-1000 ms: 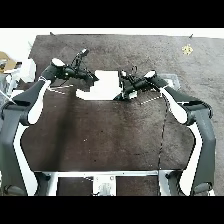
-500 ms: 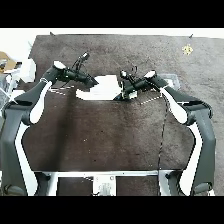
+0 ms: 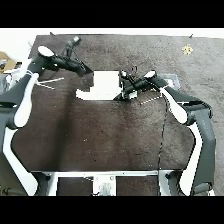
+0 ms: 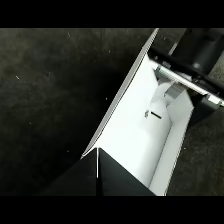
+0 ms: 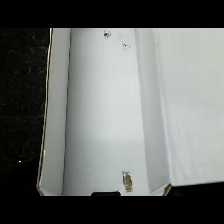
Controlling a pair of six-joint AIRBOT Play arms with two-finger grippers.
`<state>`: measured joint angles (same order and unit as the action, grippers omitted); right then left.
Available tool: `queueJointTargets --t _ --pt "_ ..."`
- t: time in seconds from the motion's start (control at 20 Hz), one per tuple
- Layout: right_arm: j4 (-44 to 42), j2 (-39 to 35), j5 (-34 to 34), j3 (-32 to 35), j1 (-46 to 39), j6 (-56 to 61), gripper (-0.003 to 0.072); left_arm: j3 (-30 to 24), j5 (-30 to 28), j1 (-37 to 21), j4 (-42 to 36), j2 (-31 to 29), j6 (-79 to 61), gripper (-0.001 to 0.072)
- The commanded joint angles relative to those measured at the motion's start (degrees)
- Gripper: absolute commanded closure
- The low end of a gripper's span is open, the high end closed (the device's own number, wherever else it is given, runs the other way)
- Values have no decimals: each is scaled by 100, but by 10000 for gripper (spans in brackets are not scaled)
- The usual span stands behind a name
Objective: Fold the box and place the chain.
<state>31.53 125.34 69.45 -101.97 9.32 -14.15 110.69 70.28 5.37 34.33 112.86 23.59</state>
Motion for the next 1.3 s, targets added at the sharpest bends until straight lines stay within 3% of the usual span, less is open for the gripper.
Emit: queueJointTargets --t 0.0,0.05,0.1,0.15,0.35,0.5,0.65,1.25 --pt "-2 0 0 0 2 7 293 0 625 -225 186 -422 -177 697" --pt "-2 0 2 0 2 7 293 -7 946 -225 446 -396 -463 696" --pt "-2 0 2 0 2 7 293 -26 1344 -170 863 -341 -905 490" --pt "-2 0 0 0 0 7 293 -133 1480 -92 1178 -297 -1276 35" --pt "-2 0 0 0 2 7 293 -1029 190 212 1709 -284 -2140 14" --pt "-2 0 0 0 2 7 293 -1622 -337 424 1764 -284 -2625 2" --pt "-2 0 0 0 2 7 293 -1884 -382 470 1650 -258 -2717 3" --pt "-2 0 0 0 2 7 293 -1869 -719 505 1276 -107 -3077 13"
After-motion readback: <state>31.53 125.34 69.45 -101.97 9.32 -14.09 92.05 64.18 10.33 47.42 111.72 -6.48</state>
